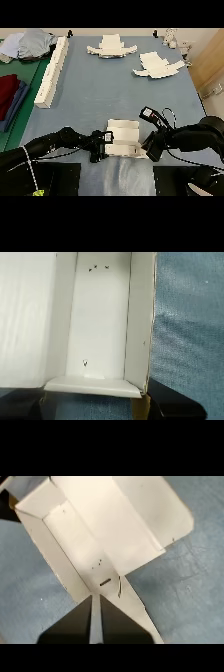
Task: Fold the box.
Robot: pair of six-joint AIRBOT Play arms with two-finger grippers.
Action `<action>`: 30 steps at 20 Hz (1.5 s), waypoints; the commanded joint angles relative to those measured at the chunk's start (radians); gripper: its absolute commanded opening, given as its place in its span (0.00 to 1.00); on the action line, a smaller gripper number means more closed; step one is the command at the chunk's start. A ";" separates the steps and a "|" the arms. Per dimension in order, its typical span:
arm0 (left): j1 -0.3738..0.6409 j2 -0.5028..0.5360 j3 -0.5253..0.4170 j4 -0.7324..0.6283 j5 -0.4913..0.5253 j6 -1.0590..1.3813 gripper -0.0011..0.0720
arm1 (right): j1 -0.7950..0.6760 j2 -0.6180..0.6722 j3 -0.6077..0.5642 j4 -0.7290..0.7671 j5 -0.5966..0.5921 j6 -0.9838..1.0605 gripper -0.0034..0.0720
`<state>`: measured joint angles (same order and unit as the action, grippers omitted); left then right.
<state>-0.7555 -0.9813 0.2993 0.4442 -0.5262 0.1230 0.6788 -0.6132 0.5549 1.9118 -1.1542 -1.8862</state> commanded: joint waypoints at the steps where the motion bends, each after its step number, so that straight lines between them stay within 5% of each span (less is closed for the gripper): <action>1: 0.001 0.000 0.001 0.000 0.000 0.000 0.85 | 0.001 0.023 -0.002 -0.073 -0.108 -0.153 0.56; 3: 0.001 0.000 0.001 0.000 0.000 0.000 0.85 | 0.001 0.012 -0.020 -0.095 -0.076 -0.293 0.85; 5: 0.001 0.000 0.001 0.000 0.000 0.000 0.85 | 0.001 -0.009 -0.067 -0.071 0.008 -0.403 0.86; 6: 0.001 0.000 0.001 0.000 0.000 0.000 0.85 | 0.001 -0.023 -0.097 -0.041 0.061 -0.450 0.96; 17: 0.001 0.000 0.001 0.000 0.000 0.000 0.85 | 0.003 -0.048 -0.175 0.011 0.194 -0.586 0.96; 21: 0.001 0.000 0.001 0.000 0.000 0.000 0.85 | 0.003 -0.069 -0.185 0.050 0.232 -0.611 0.72; 24: 0.001 0.000 0.001 0.000 0.000 0.000 0.85 | 0.026 -0.101 -0.186 0.056 0.244 -0.610 0.68; 26: 0.001 0.000 0.001 0.000 0.000 0.000 0.85 | 0.040 -0.119 -0.185 0.056 0.259 -0.610 0.43; 28: 0.001 0.000 0.001 0.000 0.000 0.000 0.85 | 0.040 -0.123 -0.185 0.056 0.271 -0.610 0.39; 30: 0.001 0.000 0.001 0.000 0.000 0.000 0.85 | 0.040 -0.123 -0.185 0.056 0.274 -0.610 0.23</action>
<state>-0.7555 -0.9813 0.2993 0.4442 -0.5259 0.1226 0.7136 -0.7288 0.3702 1.9663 -0.8963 -2.4954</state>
